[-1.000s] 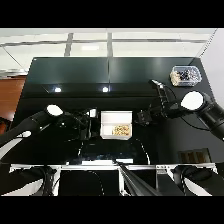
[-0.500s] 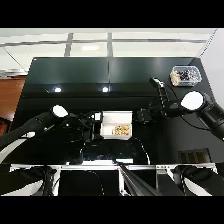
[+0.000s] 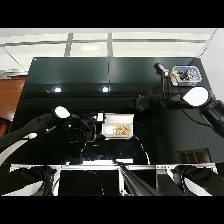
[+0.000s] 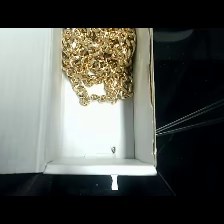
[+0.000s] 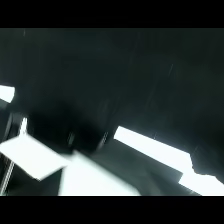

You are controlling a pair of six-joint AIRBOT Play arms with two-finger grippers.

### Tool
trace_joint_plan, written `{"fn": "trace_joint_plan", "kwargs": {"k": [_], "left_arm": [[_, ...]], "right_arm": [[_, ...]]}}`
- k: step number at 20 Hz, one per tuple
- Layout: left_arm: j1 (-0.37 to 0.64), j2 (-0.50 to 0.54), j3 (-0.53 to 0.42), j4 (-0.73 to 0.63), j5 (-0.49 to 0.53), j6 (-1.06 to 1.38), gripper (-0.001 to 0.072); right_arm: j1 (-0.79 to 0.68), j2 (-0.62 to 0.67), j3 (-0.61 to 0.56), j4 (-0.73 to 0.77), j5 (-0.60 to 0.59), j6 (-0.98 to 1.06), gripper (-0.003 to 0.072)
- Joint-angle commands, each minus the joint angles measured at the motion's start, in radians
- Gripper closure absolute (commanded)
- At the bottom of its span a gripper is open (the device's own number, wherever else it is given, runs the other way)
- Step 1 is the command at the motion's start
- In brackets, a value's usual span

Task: Fold the box and place the chain.

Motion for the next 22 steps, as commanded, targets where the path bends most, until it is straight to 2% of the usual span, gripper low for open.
{"fn": "trace_joint_plan", "kwargs": {"k": [1,4,7,10,12,15,18,22], "left_arm": [[-0.002,-0.001,0.000,0.001,0.008,-0.002,0.0263],[-0.002,0.000,0.000,0.001,0.008,-0.002,0.0263],[-0.002,0.000,0.000,0.001,0.008,-0.002,0.0263],[-0.002,0.000,0.000,0.001,0.007,-0.001,0.0263],[-0.002,0.000,0.000,0.001,0.007,-0.002,0.0263],[-0.002,-0.001,0.000,0.001,0.008,-0.002,0.0263],[-0.002,-0.001,0.000,0.001,0.007,-0.002,0.0263],[-0.002,-0.001,0.000,0.001,0.008,-0.002,0.0263]], "right_arm": [[-0.004,-0.026,0.023,-0.101,-0.168,-0.039,0.0048],[0.002,-0.138,0.023,-0.189,-0.132,-0.056,0.0050],[0.054,-0.232,0.023,-0.189,-0.037,-0.263,0.0057],[0.101,-0.207,0.058,-0.190,0.150,-0.612,0.0057],[0.104,-0.169,0.095,-0.190,0.230,-0.687,0.0057],[0.104,-0.135,0.097,-0.185,0.270,-0.698,0.0057],[0.114,-0.136,0.050,-0.110,0.209,-0.741,0.0056],[0.172,-0.136,0.008,-0.059,0.193,-0.822,0.0054]]}}
